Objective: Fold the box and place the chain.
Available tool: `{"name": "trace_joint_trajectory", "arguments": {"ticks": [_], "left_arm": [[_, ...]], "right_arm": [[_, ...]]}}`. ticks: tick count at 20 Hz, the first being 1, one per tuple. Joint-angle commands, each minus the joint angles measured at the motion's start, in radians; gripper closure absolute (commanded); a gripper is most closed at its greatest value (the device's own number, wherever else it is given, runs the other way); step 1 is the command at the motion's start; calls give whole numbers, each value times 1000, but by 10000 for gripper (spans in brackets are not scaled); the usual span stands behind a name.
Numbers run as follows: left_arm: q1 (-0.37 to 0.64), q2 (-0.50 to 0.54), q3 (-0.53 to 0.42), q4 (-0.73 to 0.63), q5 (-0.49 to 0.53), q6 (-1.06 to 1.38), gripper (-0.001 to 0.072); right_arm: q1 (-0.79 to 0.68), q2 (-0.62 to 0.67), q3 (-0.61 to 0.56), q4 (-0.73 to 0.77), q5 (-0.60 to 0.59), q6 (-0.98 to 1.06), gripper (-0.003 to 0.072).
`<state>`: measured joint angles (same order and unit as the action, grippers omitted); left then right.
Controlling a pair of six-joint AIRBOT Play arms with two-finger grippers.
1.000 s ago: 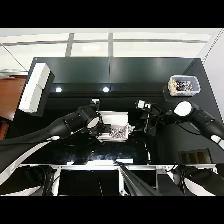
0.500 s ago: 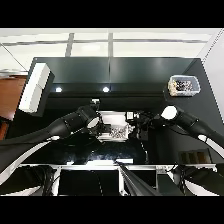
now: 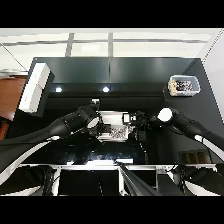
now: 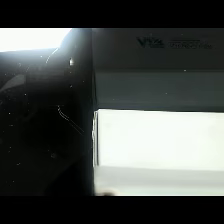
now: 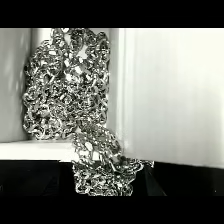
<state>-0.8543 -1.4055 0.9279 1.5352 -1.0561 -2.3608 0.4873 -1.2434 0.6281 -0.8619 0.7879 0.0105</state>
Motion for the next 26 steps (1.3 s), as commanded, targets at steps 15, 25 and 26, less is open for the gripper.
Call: {"name": "trace_joint_trajectory", "arguments": {"ticks": [15, 25, 26], "left_arm": [[0, 0, 1, -2, 0, 0, 680], [0, 0, 1, -3, -1, 0, 680], [-1, 0, 1, -3, -1, 0, 680]], "right_arm": [[6, 34, 0, -92, 42, 209, 643], [-112, 252, 1, -152, 105, 350, 662], [-116, 274, 3, -152, 122, 367, 662]]}}
